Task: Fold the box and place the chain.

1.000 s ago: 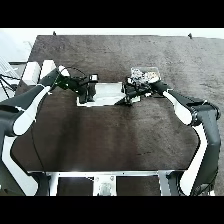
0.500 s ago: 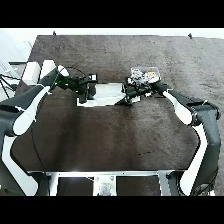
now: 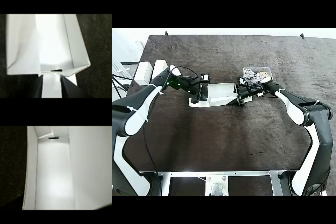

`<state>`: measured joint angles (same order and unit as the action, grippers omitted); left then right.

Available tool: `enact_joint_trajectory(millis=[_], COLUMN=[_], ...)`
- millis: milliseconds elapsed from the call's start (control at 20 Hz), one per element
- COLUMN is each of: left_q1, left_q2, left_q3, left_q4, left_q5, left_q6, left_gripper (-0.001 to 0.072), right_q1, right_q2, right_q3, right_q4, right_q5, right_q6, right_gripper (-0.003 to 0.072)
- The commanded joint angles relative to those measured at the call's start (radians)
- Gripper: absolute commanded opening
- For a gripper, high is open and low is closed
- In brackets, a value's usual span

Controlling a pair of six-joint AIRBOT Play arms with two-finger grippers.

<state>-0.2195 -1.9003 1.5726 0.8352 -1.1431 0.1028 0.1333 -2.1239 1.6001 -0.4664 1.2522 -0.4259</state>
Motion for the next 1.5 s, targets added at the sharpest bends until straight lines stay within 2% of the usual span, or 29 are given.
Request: enact_joint_trajectory(millis=[0, 450, 700, 900, 1300, 1350, 1400, 1450], left_q1=[0.001, 0.001, 0.001, 0.001, -0.035, -0.038, -0.04, -0.042], left_q2=[-0.001, -0.001, -0.001, -0.001, -0.001, -0.001, -0.001, -0.001], left_q3=[0.0, 0.0, 0.0, 0.0, 0.0, 0.0, 0.0, 0.0], left_q4=[0.033, 0.138, 0.12, 0.023, 0.005, 0.003, 0.0, -0.002], left_q5=[0.007, 0.001, -0.015, -0.04, 0.029, 0.036, 0.035, 0.039], left_q6=[0.002, 0.001, 0.003, 0.027, 0.037, 0.042, 0.06, 0.06], left_gripper=[0.0291, 0.0292, 0.0293, 0.0293, 0.0286, 0.016, 0.0131, 0.0131], right_q1=[0.0, 0.001, 0.0, 0.0, 0.0, 0.001, 0.001, 0.0], right_q2=[-0.001, -0.001, -0.001, -0.001, -0.001, -0.001, -0.001, -0.001], right_q3=[0.0, 0.0, 0.0, 0.0, 0.0, 0.0, 0.0, 0.0], right_q4=[0.003, 0.003, 0.003, 0.003, 0.003, 0.003, 0.003, 0.003], right_q5=[-0.002, -0.002, -0.002, -0.002, -0.002, -0.002, -0.002, -0.002], right_q6=[0.002, 0.002, 0.002, 0.002, 0.002, 0.002, 0.002, 0.002], right_gripper=[0.0477, 0.0477, 0.0477, 0.0477, 0.0477, 0.0477, 0.0477, 0.0477])
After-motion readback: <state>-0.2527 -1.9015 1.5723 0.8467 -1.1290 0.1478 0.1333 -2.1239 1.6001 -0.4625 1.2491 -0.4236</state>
